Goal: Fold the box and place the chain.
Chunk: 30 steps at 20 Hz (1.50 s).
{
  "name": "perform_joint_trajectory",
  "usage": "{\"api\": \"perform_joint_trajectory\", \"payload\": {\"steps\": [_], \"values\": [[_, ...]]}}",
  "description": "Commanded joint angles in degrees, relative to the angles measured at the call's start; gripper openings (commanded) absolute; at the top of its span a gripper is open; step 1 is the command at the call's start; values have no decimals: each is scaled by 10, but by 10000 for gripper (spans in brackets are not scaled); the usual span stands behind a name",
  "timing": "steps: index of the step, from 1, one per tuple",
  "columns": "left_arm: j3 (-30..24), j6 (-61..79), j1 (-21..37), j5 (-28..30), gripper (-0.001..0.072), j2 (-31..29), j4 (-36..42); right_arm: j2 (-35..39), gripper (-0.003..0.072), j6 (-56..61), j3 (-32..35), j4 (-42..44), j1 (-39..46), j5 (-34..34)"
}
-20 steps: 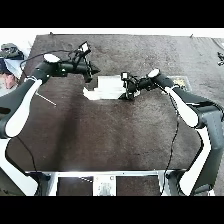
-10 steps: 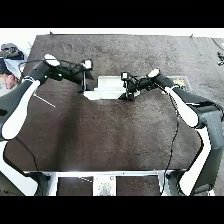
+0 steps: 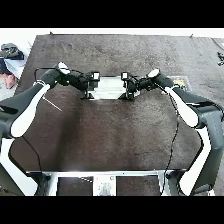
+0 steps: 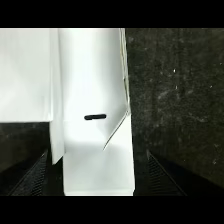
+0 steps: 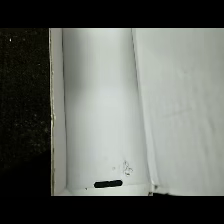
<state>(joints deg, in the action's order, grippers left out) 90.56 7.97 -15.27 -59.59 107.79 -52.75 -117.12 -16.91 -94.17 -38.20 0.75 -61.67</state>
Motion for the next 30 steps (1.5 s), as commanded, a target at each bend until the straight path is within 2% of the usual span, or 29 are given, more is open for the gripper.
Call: {"api": "perform_joint_trajectory", "payload": {"steps": [1, 4, 13, 15, 17, 19, 20, 21, 26, 30], "values": [[0, -5, -2, 7, 708, 13, 6, 0, 269, 0, 0, 0, 0, 0], [0, -6, -3, 22, 708, 20, 28, 0, 269, 0, 0, 0, 0, 0], [0, -68, -18, 56, 706, 23, -5, 0, 269, 0, 0, 0, 0, 0], [0, -71, -18, 54, 534, 23, -5, 0, 269, 0, 0, 0, 0, 0], [0, -73, -18, 60, 531, 23, -5, 0, 269, 0, 0, 0, 0, 0], [0, -75, -18, 60, 330, 23, 4, 0, 269, 0, 0, 0, 0, 0], [0, -75, -18, 60, 296, 23, 13, 0, 269, 0, 0, 0, 0, 0], [0, -75, -18, 59, 274, 23, 21, 0, 269, 0, 0, 0, 0, 0], [0, -75, -18, 29, 273, 31, 26, 0, 269, 0, 0, 0, 0, 0], [0, -75, -18, 33, 274, 31, 32, 0, 269, 0, 0, 0, 0, 0]]}}
